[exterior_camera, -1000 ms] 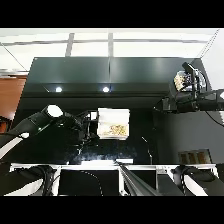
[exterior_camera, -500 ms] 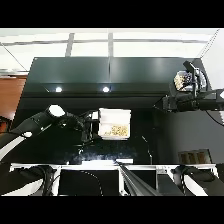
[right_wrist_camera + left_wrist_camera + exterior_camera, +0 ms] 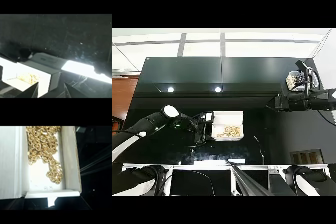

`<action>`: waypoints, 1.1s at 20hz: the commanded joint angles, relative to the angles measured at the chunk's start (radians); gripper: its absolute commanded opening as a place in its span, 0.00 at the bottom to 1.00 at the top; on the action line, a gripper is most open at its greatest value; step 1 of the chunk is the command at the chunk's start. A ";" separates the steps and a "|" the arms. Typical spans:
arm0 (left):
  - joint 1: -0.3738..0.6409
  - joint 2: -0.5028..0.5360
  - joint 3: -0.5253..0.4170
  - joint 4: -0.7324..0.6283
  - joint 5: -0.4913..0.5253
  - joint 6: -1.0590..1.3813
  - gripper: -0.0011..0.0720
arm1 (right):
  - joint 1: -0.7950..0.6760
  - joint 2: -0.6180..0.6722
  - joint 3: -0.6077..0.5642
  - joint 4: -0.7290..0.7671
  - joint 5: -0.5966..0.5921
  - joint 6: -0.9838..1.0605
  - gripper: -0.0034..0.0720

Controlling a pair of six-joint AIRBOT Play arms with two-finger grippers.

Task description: Fold the box and place the chain.

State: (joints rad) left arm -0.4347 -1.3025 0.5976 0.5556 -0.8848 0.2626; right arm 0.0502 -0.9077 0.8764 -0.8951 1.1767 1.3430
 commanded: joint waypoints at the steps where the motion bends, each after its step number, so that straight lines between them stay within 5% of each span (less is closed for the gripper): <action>1: -0.001 -0.002 0.001 -0.016 0.011 0.000 0.95 | 0.001 0.000 0.001 0.000 -0.007 0.000 0.56; 2: 0.000 -0.002 0.001 -0.014 0.013 0.000 0.86 | 0.001 0.000 0.000 0.000 -0.007 0.000 0.56; 4: 0.000 -0.002 0.001 -0.013 0.013 0.001 0.50 | 0.002 0.000 0.000 0.000 -0.013 -0.001 0.56; 8: 0.000 -0.008 0.001 -0.014 0.013 -0.001 0.49 | 0.077 -0.004 0.000 -0.003 -0.074 -0.009 0.56; 11: 0.000 -0.009 0.001 -0.014 0.013 -0.001 0.49 | 0.177 -0.046 0.001 -0.021 -0.239 -0.003 0.58; 12: 0.000 -0.009 0.001 -0.014 0.013 -0.001 0.49 | 0.198 -0.072 0.001 -0.021 -0.279 0.000 0.84; 13: 0.000 -0.009 0.001 -0.014 0.013 -0.001 0.49 | 0.216 -0.103 0.001 -0.021 -0.307 -0.001 0.94; 17: 0.000 -0.009 0.001 -0.014 0.013 -0.001 0.49 | 0.267 -0.224 0.002 -0.013 -0.378 -0.122 0.94; 22: 0.000 -0.009 0.001 -0.014 0.013 -0.001 0.49 | 0.369 -0.258 0.002 -0.014 -0.350 -0.608 0.93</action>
State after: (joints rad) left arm -0.4351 -1.3109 0.5980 0.5407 -0.8738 0.2619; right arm 0.3668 -1.1435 0.8768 -0.9100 0.8272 1.0168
